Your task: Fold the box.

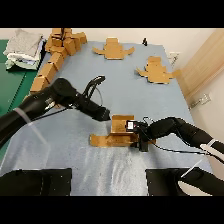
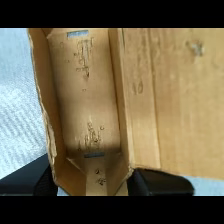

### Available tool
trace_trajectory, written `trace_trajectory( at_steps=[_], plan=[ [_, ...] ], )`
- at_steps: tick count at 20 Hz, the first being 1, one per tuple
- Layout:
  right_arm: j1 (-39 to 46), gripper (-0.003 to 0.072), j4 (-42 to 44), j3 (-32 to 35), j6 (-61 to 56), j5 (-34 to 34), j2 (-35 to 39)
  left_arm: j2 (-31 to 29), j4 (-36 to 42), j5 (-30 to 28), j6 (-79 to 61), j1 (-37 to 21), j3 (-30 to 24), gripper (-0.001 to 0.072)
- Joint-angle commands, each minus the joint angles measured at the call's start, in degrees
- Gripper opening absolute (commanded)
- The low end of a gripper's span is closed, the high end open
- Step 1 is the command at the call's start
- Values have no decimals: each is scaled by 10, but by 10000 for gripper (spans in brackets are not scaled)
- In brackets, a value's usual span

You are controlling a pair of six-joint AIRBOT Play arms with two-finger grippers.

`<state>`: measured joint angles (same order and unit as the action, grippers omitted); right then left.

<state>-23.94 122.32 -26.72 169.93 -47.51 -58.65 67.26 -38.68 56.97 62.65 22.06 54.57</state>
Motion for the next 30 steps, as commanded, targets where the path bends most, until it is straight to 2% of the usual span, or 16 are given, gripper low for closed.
trace_trajectory(
  at_steps=[1,4,6,9,12,13,14,15,18,22,23,24,25,30],
  plan=[
    [0,556,0,0,0,0,0,-120,-26,19,-19,9,-78,10],
    [0,556,0,0,0,0,0,-211,-56,18,-91,31,-146,11],
    [0,556,0,0,0,0,0,-245,-80,13,-151,48,-177,12],
    [0,556,0,0,0,0,0,-243,-82,1,-265,62,-206,14],
    [0,556,0,0,0,0,0,-209,-76,-69,-351,48,-232,20],
    [0,556,0,0,0,0,0,-193,-73,-93,-391,37,-239,267],
    [0,556,0,0,0,0,0,-172,-63,-116,-426,26,-245,626],
    [0,556,0,0,0,0,0,-152,-52,-127,-446,17,-246,701],
    [0,556,0,0,0,0,0,-105,-40,-132,-536,16,-246,701],
    [0,556,0,0,0,0,0,-66,60,-187,-597,54,-246,700],
    [0,556,0,0,0,0,0,-59,62,-194,-597,63,-245,668],
    [0,556,0,0,0,0,0,-52,62,-195,-598,70,-245,459],
    [0,556,0,0,0,0,0,-47,62,-196,-606,73,-245,310],
    [0,556,0,0,0,0,0,-7,75,-216,-614,88,-218,296]
  ],
)
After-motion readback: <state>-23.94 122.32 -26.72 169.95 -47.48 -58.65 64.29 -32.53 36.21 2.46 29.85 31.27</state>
